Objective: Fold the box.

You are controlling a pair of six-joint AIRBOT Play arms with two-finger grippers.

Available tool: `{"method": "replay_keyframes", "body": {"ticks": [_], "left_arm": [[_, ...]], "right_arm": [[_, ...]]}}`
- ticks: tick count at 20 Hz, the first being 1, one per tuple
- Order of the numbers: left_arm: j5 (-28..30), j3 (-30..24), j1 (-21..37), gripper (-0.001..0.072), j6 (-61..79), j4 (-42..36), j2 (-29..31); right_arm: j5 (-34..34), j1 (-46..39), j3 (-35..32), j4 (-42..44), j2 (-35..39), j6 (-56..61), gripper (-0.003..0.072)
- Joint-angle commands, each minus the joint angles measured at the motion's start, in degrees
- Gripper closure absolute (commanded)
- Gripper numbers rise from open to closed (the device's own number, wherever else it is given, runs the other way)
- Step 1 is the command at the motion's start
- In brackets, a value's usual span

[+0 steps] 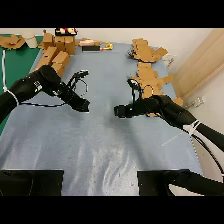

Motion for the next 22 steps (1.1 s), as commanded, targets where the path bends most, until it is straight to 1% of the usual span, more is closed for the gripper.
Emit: {"method": "replay_keyframes", "body": {"ticks": [1,4,5,7,9,10,11,12,14,16,17,19,22], "left_arm": [[0.00,0.00,-0.02,0.0697,0.00,0.00,0.04],[0.00,0.00,-0.02,0.0696,0.00,0.00,0.04],[0.00,0.00,-0.02,0.0696,0.00,0.00,0.04],[-0.02,0.00,-0.02,0.0696,0.00,0.00,0.04],[0.02,0.00,-0.02,0.0696,0.00,0.00,0.04],[0.00,0.00,-0.02,0.0696,0.00,0.00,0.04],[-0.02,0.00,-0.02,0.0696,0.00,0.00,0.04],[0.02,0.00,-0.02,0.0696,0.00,0.00,0.04],[0.87,0.00,-0.02,0.0697,0.00,-0.04,0.04],[2.73,0.00,-0.02,0.0697,0.00,-0.37,0.04],[3.85,0.00,-0.02,0.0696,0.00,-0.72,0.04],[5.62,0.00,-0.02,0.0696,0.00,-0.87,0.04],[7.48,0.00,-0.02,0.0697,0.00,-1.05,0.04]], "right_arm": [[-0.09,-0.04,0.04,0.15,-0.04,0.00,0.0531],[0.22,-0.04,0.04,0.33,-0.04,0.04,0.0531],[0.13,-0.07,0.07,0.35,-0.02,0.59,0.0519],[-1.79,-2.19,1.36,-1.38,-0.04,4.39,0.0518],[-5.51,-8.13,3.91,-6.14,-0.04,7.58,0.0428],[-7.41,-12.41,5.40,-8.76,-0.04,7.56,0.0427],[-9.05,-18.03,6.99,-10.84,-0.04,7.52,0.0293],[-9.75,-23.71,8.37,-11.80,-0.04,6.56,0.0221],[-9.51,-35.93,10.99,-12.07,-1.03,0.68,0.0221],[-9.35,-46.71,14.86,-11.34,-5.05,-5.25,0.0221],[-9.27,-51.01,17.05,-8.76,-7.85,-10.10,0.0221],[-9.11,-56.17,21.49,-3.48,-13.09,-17.75,0.0221],[-9.29,-58.75,28.72,-2.89,-19.80,-21.84,0.0221]]}}
